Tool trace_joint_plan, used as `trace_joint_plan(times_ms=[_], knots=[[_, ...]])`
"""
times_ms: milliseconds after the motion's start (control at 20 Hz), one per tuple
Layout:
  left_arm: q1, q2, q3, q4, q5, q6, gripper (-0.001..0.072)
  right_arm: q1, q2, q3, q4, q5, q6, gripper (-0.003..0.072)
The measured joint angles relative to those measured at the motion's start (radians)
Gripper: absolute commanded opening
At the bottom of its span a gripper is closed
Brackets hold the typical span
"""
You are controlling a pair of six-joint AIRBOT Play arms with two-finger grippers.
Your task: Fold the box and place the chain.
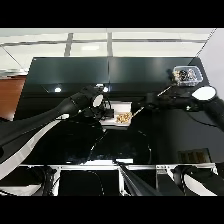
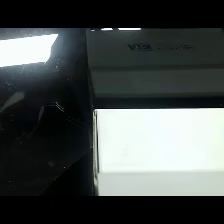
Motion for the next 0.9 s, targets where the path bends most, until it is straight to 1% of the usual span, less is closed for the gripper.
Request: trace_joint_plan(times_ms=[50,100,150,250,400,450,600,800,900], knots=[[0.0,0.0,0.0,0.0,0.0,0.0,0.003,-0.051,-0.001,0.0,-0.058,-0.01,0.014,0.0352],[0.0,0.0,0.0,0.0,0.0,0.0,0.003,-0.096,-0.002,-0.001,-0.128,-0.036,0.047,0.063],[0.0,0.0,0.0,0.0,0.0,0.0,0.003,-0.132,-0.007,-0.002,-0.198,-0.07,0.089,0.0681],[0.0,0.0,0.0,0.0,0.0,0.0,0.003,-0.189,-0.027,-0.002,-0.308,-0.162,0.162,0.068],[0.0,0.0,0.0,0.0,0.0,0.0,0.003,-0.242,-0.1,0.021,-0.38,-0.32,0.23,0.0675],[0.0,0.0,0.0,0.0,0.0,0.0,0.003,-0.253,-0.139,0.043,-0.39,-0.351,0.252,0.0675],[0.0,0.0,0.0,-0.003,0.0,0.0,0.003,-0.269,-0.287,0.153,-0.388,-0.365,0.288,0.0675],[0.0,0.0,0.0,-0.013,0.0,0.0,0.003,-0.272,-0.46,0.319,-0.337,-0.321,0.269,0.0675],[0.0,0.0,0.0,-0.019,0.0,0.0,0.003,-0.272,-0.525,0.385,-0.3,-0.307,0.264,0.0674]])
